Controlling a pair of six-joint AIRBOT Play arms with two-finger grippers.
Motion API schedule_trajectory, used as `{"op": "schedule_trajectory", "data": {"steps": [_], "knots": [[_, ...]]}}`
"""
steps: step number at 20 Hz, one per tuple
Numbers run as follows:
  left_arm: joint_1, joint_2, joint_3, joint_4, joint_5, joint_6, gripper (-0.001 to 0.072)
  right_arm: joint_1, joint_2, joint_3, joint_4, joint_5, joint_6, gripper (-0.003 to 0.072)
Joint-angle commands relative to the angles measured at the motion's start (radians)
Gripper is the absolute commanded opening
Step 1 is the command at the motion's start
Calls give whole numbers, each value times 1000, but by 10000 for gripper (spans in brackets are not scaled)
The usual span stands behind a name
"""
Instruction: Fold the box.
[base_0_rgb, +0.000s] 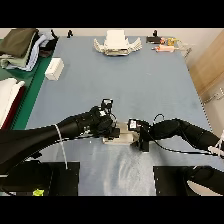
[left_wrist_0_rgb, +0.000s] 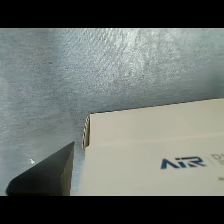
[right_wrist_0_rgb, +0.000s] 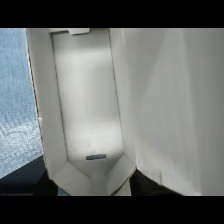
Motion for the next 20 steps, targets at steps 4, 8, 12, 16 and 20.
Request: {"op": "schedule_trajectory", "data": {"steps": [4,8,12,16,20], "knots": [[-12,-51,45,23,-39,-58,361,0,0,0,0,0,0,466],[-14,-59,45,26,-35,-116,72,0,0,0,0,0,0,466],[-26,-58,45,25,-37,-117,15,0,0,0,0,0,0,467],[-31,-57,46,21,-55,-116,17,0,0,0,0,0,0,466],[-29,-57,74,18,-90,-114,500,0,0,0,0,0,0,466]]}}
